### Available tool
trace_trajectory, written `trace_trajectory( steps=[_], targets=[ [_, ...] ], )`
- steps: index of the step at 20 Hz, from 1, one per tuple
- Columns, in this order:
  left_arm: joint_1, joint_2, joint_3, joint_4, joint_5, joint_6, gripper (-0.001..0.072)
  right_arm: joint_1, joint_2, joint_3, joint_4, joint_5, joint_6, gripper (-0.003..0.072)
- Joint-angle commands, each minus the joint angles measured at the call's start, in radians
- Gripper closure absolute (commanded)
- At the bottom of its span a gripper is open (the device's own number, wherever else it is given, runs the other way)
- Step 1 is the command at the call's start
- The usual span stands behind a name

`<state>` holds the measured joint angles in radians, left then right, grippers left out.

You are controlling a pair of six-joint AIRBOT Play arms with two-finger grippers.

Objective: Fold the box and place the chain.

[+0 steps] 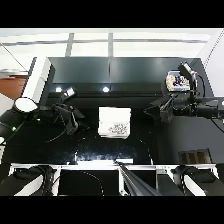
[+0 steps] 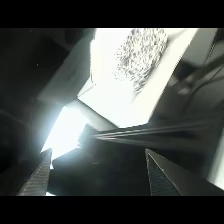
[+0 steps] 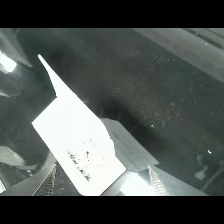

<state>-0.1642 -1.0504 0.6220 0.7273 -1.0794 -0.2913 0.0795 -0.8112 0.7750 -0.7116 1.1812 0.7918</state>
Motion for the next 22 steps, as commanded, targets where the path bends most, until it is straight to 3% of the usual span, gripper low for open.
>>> trace_trajectory(
  steps=[1, 5, 9, 16, 22],
  targets=[
    [-0.028, -0.079, -0.033, -0.037, 0.036, 0.440, -0.0002, 0.000, 0.000, 0.001, -0.001, -0.003, 0.027, -0.0021],
    [-0.054, -0.172, -0.032, -0.067, 0.036, 0.587, -0.0003, 0.000, 0.000, 0.001, -0.001, -0.037, 0.027, -0.0020],
    [-0.068, -0.246, -0.031, -0.215, 0.022, 0.655, -0.0003, 0.000, 0.000, 0.001, 0.000, -0.081, 0.027, -0.0018],
    [-0.104, -0.314, 0.039, -0.232, -0.003, 0.650, -0.0003, 0.000, -0.001, 0.001, 0.000, -0.127, 0.026, -0.0012],
    [-0.110, -0.320, 0.047, -0.222, -0.002, 0.642, -0.0003, 0.000, -0.001, 0.001, -0.001, -0.128, 0.026, -0.0012]
  ],
)
